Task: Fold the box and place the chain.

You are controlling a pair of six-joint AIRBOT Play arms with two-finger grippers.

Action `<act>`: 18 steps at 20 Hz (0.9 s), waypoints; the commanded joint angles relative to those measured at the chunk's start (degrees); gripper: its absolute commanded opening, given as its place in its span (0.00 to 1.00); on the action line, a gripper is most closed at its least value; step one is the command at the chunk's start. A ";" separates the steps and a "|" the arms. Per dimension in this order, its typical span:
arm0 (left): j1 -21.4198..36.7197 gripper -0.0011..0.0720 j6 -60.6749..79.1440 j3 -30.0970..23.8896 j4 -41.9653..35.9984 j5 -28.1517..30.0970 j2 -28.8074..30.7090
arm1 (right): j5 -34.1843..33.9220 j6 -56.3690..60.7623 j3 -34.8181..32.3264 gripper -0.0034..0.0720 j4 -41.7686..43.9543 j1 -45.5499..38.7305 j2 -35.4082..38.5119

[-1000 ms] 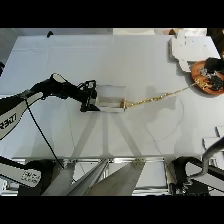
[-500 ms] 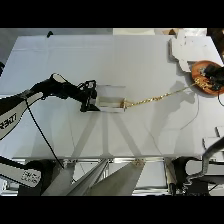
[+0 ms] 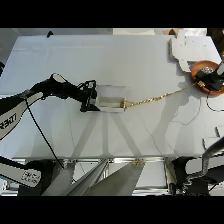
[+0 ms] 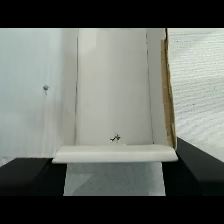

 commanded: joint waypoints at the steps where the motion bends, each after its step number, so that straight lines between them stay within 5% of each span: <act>1: 0.00 0.47 0.02 0.02 0.00 0.00 -0.02 | -1.68 1.09 0.02 0.71 0.52 0.02 -1.70; 3: 0.00 0.47 0.00 0.02 0.02 0.00 -0.02 | -1.70 1.18 0.02 0.55 0.61 0.02 -2.21; 6: 0.00 0.47 0.00 0.02 0.00 0.00 -0.02 | -1.77 1.07 0.02 0.10 0.94 0.09 -2.16; 7: 0.00 0.47 0.02 0.02 0.02 0.00 -0.02 | -1.70 0.15 0.02 0.06 1.97 0.09 -2.03; 18: 0.00 0.47 0.00 0.02 0.00 0.00 -0.02 | -0.72 -13.55 0.02 0.06 2.10 3.56 12.22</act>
